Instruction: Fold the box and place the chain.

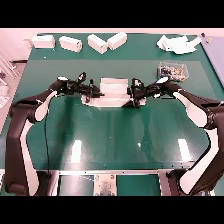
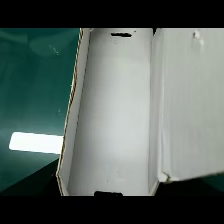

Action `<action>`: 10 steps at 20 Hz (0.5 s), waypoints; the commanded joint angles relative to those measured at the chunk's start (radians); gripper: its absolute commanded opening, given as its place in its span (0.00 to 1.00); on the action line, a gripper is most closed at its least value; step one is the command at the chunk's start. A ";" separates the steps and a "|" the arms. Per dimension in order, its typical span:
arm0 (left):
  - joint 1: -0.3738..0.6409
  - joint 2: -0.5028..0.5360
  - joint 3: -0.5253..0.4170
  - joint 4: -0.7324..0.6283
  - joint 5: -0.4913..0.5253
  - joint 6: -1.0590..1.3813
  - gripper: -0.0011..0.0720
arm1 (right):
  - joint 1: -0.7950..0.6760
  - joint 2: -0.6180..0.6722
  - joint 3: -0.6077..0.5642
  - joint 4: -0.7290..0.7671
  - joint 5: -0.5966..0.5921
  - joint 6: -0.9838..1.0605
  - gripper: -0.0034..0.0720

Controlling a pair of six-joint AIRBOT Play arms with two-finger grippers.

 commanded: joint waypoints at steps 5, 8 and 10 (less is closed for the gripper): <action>0.000 0.001 0.001 -0.008 -0.010 0.003 0.15 | 0.000 0.000 0.000 0.000 0.000 0.000 0.49; 0.000 0.001 0.003 -0.048 -0.035 -0.006 0.56 | 0.000 0.000 0.000 0.000 0.000 0.000 0.49; 0.000 0.004 0.004 -0.081 -0.036 -0.004 0.56 | 0.000 0.000 0.000 0.000 0.000 0.000 0.49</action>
